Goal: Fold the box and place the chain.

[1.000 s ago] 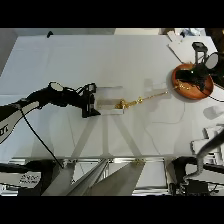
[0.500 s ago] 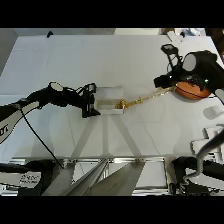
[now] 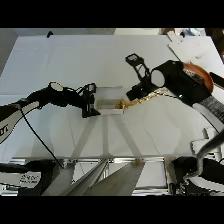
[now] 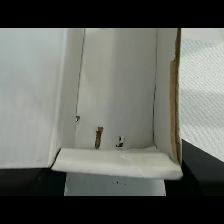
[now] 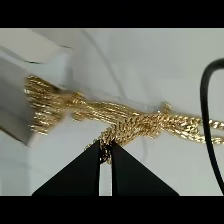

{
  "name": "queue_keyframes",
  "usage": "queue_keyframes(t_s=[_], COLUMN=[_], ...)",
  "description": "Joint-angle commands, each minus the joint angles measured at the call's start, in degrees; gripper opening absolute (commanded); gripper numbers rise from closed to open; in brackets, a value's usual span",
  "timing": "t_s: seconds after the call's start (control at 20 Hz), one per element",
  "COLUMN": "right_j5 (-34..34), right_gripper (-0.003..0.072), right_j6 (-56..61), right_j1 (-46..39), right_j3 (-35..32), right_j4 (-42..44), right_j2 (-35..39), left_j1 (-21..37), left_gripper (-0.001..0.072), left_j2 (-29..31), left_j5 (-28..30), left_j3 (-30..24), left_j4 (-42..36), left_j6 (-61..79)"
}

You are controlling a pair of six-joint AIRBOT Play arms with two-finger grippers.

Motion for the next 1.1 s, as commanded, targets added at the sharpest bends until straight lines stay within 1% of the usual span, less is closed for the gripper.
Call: queue_keyframes(t_s=[0.0, 0.25, 0.35, 0.45, 0.6, 0.7, 0.9, 0.95, 1.0, 1.05], right_j5=[-6.67, -16.20, -20.57, -23.37, -25.16, -25.05, -20.87, -20.17, -20.13, -20.13], right_gripper=[0.0017, 0.0016, 0.0016, 0.0016, 0.0017, 0.0017, 0.0022, 0.0084, 0.0247, 0.0302], right_j6=[4.04, 7.37, 7.37, 7.37, 7.32, 7.32, 7.34, 7.34, 7.34, 7.28], right_j1=[7.30, 13.94, 15.21, 15.63, 15.63, 15.61, 15.61, 15.47, 15.30, 15.04], right_j3=[0.02, 0.02, 0.02, 0.02, 0.02, 0.02, 0.02, 0.02, 0.02, 0.02], right_j4=[0.09, 0.96, 3.39, 5.11, 5.86, 5.81, 4.17, 4.09, 4.11, 4.15], right_j2=[-0.15, -1.49, -1.81, -1.81, -2.56, -3.91, -7.13, -7.45, -7.50, -7.30], left_j1=[0.07, 0.07, 0.07, 0.04, 0.07, 0.07, 0.07, 0.04, 0.07, 0.04], left_gripper=[0.0153, 0.0153, 0.0153, 0.0153, 0.0153, 0.0153, 0.0153, 0.0153, 0.0153, 0.0153], left_j2=[0.00, 0.00, 0.00, 0.00, 0.00, 0.00, 0.00, 0.00, 0.00, 0.00], left_j5=[0.57, 0.57, 0.57, 0.57, 0.57, 0.57, 0.57, 0.57, 0.57, 0.57], left_j3=[-0.02, -0.02, -0.02, -0.02, -0.02, -0.02, -0.02, -0.02, -0.02, -0.02], left_j4=[0.02, 0.02, 0.02, 0.02, 0.02, 0.02, 0.02, 0.02, 0.02, 0.00], left_j6=[0.02, 0.02, 0.02, 0.02, 0.02, 0.02, 0.02, 0.02, 0.02, 0.02])
